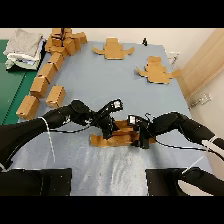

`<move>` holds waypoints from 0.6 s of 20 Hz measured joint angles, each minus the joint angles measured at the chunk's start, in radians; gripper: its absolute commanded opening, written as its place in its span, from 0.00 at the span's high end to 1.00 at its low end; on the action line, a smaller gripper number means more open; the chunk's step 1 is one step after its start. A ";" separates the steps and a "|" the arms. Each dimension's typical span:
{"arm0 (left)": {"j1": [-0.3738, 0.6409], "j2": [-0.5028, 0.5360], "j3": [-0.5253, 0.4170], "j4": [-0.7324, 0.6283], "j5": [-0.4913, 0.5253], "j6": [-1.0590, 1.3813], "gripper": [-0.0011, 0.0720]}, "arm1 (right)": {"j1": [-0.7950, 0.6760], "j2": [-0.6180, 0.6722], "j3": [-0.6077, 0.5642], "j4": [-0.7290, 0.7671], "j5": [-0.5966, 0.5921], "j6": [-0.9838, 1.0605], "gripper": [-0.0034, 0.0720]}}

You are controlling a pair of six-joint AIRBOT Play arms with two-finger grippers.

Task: Fold the box.

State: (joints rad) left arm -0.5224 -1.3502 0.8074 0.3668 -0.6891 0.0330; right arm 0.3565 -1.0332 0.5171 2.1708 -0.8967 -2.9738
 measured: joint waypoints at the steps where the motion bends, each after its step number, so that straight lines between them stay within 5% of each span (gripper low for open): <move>1: 0.000 0.000 0.000 0.000 0.000 0.000 0.97 | 0.000 -0.006 0.000 -0.002 0.003 -0.008 0.00; 12: 0.000 0.000 0.000 0.002 -0.001 0.000 0.97 | 0.057 -0.032 -0.023 -0.013 0.060 -0.028 0.00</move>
State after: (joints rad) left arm -0.5224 -1.3502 0.8074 0.3687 -0.6903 0.0326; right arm 0.4137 -1.0653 0.4938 2.1582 -0.8371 -3.0020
